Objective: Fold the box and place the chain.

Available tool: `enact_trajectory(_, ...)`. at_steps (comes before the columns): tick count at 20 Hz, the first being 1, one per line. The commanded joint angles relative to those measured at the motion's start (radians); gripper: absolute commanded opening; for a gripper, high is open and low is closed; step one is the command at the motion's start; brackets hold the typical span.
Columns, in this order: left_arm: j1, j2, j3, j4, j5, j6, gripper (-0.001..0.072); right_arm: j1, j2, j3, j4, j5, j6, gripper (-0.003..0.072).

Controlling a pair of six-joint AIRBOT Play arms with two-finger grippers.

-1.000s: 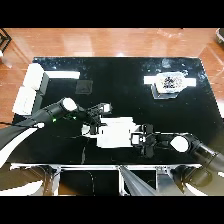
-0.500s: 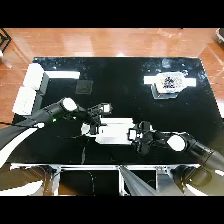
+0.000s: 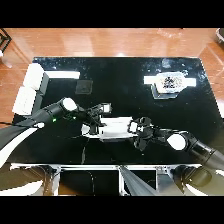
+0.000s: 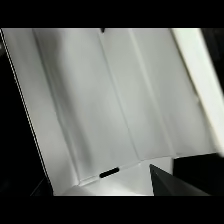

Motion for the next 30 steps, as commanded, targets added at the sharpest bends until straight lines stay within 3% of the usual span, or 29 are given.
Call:
enact_trajectory(1, 0.000, 0.000, -0.001, 0.001, -0.005, 0.002, 0.0019, -0.001, 0.002, 0.032, -0.048, -0.021, 0.011, 0.0698)
enact_trajectory(3, 0.000, 0.000, -0.001, 0.001, -0.005, 0.002, 0.0019, -0.008, 0.002, 0.036, -0.089, -0.017, 0.011, 0.0698)
enact_trajectory(13, 0.000, 0.000, -0.001, 0.001, -0.005, 0.002, 0.0019, -0.057, -0.019, 0.041, -0.008, 0.076, 0.016, 0.0698)
enact_trajectory(16, 0.000, 0.000, -0.001, 0.001, -0.005, 0.002, 0.0019, -0.123, -0.027, 0.053, 0.086, 0.083, -0.070, 0.0698)
enact_trajectory(23, 0.000, 0.000, -0.001, 0.001, -0.005, 0.002, 0.0019, -0.224, -0.140, 0.113, 0.304, 0.262, -0.369, 0.0697)
enact_trajectory(30, 0.000, 0.000, -0.001, 0.002, -0.004, 0.002, 0.0019, -0.223, -0.221, 0.117, 0.318, 0.310, -0.507, 0.0697)
